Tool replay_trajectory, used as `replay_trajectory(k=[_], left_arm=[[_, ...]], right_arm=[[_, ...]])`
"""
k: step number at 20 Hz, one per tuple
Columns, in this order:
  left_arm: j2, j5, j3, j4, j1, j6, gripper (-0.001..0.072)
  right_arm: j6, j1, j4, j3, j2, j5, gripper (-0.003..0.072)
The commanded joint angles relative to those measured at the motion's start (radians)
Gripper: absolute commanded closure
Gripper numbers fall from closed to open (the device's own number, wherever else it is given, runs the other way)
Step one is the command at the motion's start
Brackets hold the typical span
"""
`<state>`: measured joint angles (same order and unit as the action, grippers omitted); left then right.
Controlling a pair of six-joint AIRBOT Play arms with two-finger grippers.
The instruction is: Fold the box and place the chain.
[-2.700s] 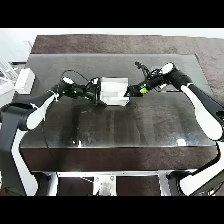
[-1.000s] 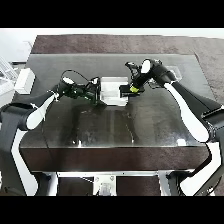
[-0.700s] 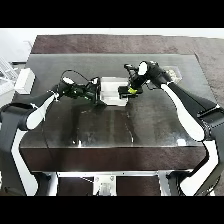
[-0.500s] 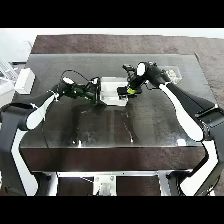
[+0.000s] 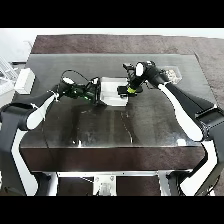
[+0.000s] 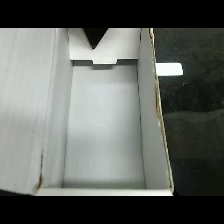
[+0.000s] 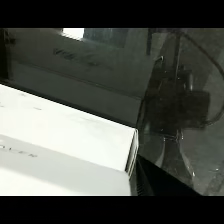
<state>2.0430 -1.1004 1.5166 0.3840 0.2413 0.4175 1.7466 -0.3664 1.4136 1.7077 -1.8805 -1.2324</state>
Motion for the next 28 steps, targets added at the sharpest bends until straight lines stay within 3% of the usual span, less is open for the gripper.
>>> replay_trajectory(k=[1,11,17,22,24,28], left_arm=[[0.0,0.0,0.0,-0.002,-0.001,0.002,0.0238],[0.0,0.0,0.0,-0.002,-0.001,0.002,0.0238],[0.0,0.0,0.0,-0.002,-0.001,0.002,0.0238],[0.0,0.0,0.0,-0.002,-0.001,0.002,0.0238],[0.0,0.0,0.0,-0.003,-0.001,0.002,0.0238],[0.0,0.001,0.0,-0.003,-0.001,0.002,0.0238]], right_arm=[[0.006,-0.001,0.019,0.001,0.0,0.001,0.0344],[0.027,-0.023,0.089,0.001,0.0,-0.029,0.035],[0.027,-0.037,0.088,0.001,-0.001,-0.026,0.052],[0.027,-0.056,0.092,0.001,-0.006,-0.037,0.0571],[0.027,-0.063,0.091,0.001,-0.019,-0.056,0.0657],[0.027,-0.063,0.099,0.008,-0.028,-0.073,0.0676]])
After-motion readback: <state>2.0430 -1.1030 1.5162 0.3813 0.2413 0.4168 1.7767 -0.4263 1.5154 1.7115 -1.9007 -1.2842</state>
